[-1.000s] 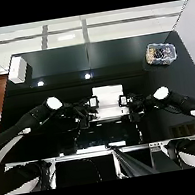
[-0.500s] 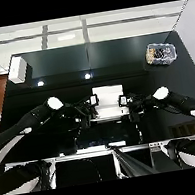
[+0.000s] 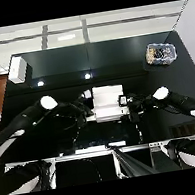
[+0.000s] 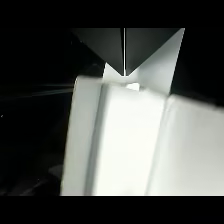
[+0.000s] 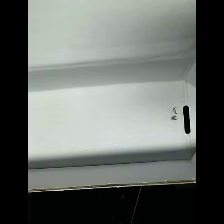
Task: Fold the box and place the chain.
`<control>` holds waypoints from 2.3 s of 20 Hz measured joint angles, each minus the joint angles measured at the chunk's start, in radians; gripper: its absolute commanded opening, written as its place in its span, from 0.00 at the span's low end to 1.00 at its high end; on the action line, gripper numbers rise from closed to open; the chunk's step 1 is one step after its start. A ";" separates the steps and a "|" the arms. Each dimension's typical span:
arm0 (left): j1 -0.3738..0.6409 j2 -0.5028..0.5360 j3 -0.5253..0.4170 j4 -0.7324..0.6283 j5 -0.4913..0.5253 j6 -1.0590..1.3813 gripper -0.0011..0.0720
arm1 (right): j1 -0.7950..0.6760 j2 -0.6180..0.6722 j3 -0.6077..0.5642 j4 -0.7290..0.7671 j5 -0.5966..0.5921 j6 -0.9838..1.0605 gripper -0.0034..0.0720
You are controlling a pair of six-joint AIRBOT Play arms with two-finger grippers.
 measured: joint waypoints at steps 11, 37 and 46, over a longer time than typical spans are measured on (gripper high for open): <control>0.529 0.046 -0.069 0.095 -0.234 -0.813 0.05 | 0.000 0.000 0.000 0.000 0.001 -0.001 0.63; 0.278 -0.181 -0.015 -0.278 -0.352 -0.740 0.89 | 0.000 0.000 0.000 -0.001 0.002 -0.002 0.63; 0.177 -0.184 0.109 -0.206 -0.341 -0.822 0.59 | 0.000 0.000 0.000 -0.001 0.002 -0.002 0.63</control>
